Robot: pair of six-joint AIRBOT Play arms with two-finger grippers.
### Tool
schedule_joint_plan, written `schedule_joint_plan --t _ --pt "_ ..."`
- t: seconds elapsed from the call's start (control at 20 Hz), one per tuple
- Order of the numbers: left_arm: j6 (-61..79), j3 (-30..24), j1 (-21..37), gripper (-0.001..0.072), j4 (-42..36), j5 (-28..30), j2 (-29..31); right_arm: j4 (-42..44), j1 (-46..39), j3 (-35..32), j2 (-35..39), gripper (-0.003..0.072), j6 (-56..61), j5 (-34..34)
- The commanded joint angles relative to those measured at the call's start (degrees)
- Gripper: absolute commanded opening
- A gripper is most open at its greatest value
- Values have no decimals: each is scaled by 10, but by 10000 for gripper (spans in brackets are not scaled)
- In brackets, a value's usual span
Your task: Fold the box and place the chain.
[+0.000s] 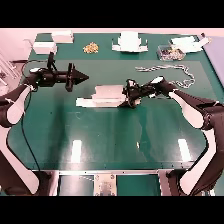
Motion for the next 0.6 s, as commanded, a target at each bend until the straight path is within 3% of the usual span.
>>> schedule_joint_plan --t 0.0,0.1,0.2,0.4,0.55 --pt "8 0 1 14 21 -19 32 0 0 0 0 570 0 0" --pt "-5 -12 1 12 35 5 67 0 0 0 0 570 0 0" --pt "-25 -50 0 11 40 71 113 0 0 0 0 570 0 0" --pt "-12 -189 -22 12 50 230 225 0 0 0 0 570 0 0" --pt "-3 -236 -48 12 77 262 238 0 0 0 0 570 0 0"
